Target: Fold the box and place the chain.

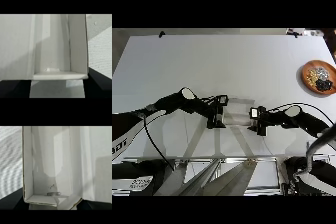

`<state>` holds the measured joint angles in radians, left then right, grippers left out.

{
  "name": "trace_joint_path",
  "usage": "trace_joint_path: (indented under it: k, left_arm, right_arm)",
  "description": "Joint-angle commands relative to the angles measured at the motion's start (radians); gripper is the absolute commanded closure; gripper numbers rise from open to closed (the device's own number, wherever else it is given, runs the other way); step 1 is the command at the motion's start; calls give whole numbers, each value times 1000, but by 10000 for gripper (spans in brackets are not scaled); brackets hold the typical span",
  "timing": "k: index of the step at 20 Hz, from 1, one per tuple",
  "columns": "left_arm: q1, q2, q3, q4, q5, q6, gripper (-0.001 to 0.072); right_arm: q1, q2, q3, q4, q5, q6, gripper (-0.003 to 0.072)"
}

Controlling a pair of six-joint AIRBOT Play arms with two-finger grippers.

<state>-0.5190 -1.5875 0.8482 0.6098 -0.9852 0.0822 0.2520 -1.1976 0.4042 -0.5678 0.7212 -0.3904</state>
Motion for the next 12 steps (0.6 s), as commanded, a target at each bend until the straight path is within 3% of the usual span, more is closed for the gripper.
trace_joint_path:
  k: [1,12]
  left_arm:
    - [0,-1,0,115,3,-1,315]
    - [0,9,0,262,18,-51,318]
  right_arm:
    - [0,1,0,0,0,0,204]
    - [0,1,0,0,0,0,204]
